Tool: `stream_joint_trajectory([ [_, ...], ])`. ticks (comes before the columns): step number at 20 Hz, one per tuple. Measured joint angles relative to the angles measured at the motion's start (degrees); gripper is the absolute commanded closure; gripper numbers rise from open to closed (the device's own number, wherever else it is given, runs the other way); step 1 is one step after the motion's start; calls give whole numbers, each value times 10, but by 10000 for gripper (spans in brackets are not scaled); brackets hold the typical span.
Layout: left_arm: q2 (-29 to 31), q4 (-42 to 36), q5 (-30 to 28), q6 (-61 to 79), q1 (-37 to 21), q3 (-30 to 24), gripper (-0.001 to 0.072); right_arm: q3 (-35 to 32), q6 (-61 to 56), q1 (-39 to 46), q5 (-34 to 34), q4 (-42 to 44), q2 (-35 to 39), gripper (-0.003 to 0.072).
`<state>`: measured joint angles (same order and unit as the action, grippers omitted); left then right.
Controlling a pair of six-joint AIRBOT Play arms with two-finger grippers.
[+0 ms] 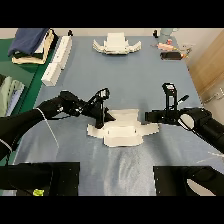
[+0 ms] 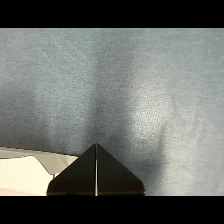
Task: Fold the box.
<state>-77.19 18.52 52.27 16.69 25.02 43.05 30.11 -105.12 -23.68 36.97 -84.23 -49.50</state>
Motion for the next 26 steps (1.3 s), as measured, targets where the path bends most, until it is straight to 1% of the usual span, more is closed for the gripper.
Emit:
stream_joint_trajectory([
  [4,-1,7,20,-6,0,0,695,0,0,0,0,0,0,685],
  [10,-1,8,24,-23,0,0,695,0,0,0,1,0,0,685],
  [13,-1,8,28,-26,0,0,696,0,0,0,18,8,9,685],
  [16,-1,9,39,-26,0,0,696,0,16,0,57,30,39,685],
  [18,-1,10,44,-26,0,0,695,0,35,-5,99,62,70,685],
  [20,-1,10,48,-26,0,0,696,0,51,-27,146,103,100,685],
  [22,-1,10,49,-27,0,0,696,0,67,-72,187,131,123,685],
  [23,-1,9,50,-27,0,0,695,0,80,-106,202,140,129,685],
  [24,-1,9,51,-27,0,0,695,0,96,-146,210,140,132,669],
  [25,-1,9,51,-27,0,0,695,0,113,-186,214,132,131,480],
  [26,-1,9,52,-27,0,0,696,0,133,-231,218,111,126,215],
])
